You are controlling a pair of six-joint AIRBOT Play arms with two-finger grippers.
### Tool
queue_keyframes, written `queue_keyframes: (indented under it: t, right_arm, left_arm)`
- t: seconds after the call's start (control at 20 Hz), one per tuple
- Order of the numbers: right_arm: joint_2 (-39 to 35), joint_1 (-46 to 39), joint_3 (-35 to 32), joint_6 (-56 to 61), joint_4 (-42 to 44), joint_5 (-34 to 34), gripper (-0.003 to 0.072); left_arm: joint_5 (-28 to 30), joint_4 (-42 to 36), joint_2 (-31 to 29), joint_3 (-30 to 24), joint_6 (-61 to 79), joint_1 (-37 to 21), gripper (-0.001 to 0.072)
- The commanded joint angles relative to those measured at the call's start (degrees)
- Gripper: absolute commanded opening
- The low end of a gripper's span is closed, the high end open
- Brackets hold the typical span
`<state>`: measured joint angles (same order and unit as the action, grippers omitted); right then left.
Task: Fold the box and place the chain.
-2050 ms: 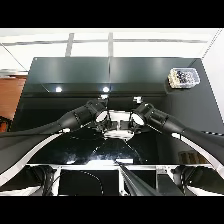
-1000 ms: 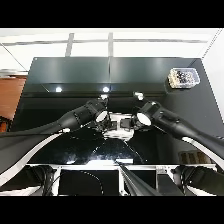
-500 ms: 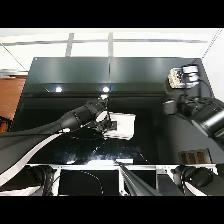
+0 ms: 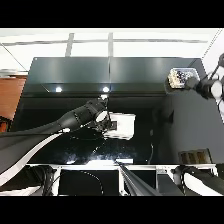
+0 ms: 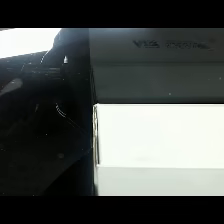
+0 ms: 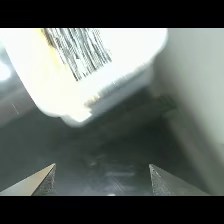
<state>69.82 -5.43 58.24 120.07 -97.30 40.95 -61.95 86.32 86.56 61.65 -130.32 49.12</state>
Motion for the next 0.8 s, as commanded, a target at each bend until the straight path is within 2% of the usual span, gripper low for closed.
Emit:
queue_keyframes:
  t: [0.0, 0.15, 0.25, 0.3, 0.35, 0.55, 0.6, 0.75]
  right_arm:
    - [16.28, -3.28, 18.23, -1.46, 14.12, 3.17, 0.0702]
    - [27.63, -3.26, 32.54, 4.94, 19.78, 10.80, 0.0701]
    - [31.61, -3.28, 36.83, 10.03, 19.63, 14.69, 0.0701]
    - [32.83, -3.39, 37.62, 12.85, 19.47, 15.17, 0.0700]
    - [33.33, -3.50, 37.68, 14.14, 19.54, 14.51, 0.0659]
    - [34.75, -3.50, 37.70, 14.56, 19.30, 14.19, 0.0649]
    - [35.06, -3.50, 37.68, 14.56, 19.21, 14.58, 0.0596]
    - [35.85, -3.50, 37.68, 15.37, 19.32, 14.49, 0.0594]
  left_arm:
    - [-0.24, 0.02, 0.00, 0.00, 0.00, -0.04, 0.0032]
    - [-0.22, 0.13, 0.00, 0.00, 0.00, -0.04, 0.0032]
    - [-0.22, 0.13, 0.00, 0.00, 0.00, -0.04, 0.0032]
    - [-0.22, 0.15, 0.00, 0.00, 0.00, -0.04, 0.0031]
    - [-0.22, 0.20, 0.00, 0.00, 0.00, -0.04, 0.0032]
    - [-0.04, 0.22, 0.00, 0.00, 0.00, -0.04, 0.0032]
    - [-0.04, 0.24, 0.00, 0.00, 0.00, -0.04, 0.0032]
    - [-0.04, 0.22, 0.00, 0.00, 0.00, -0.04, 0.0032]
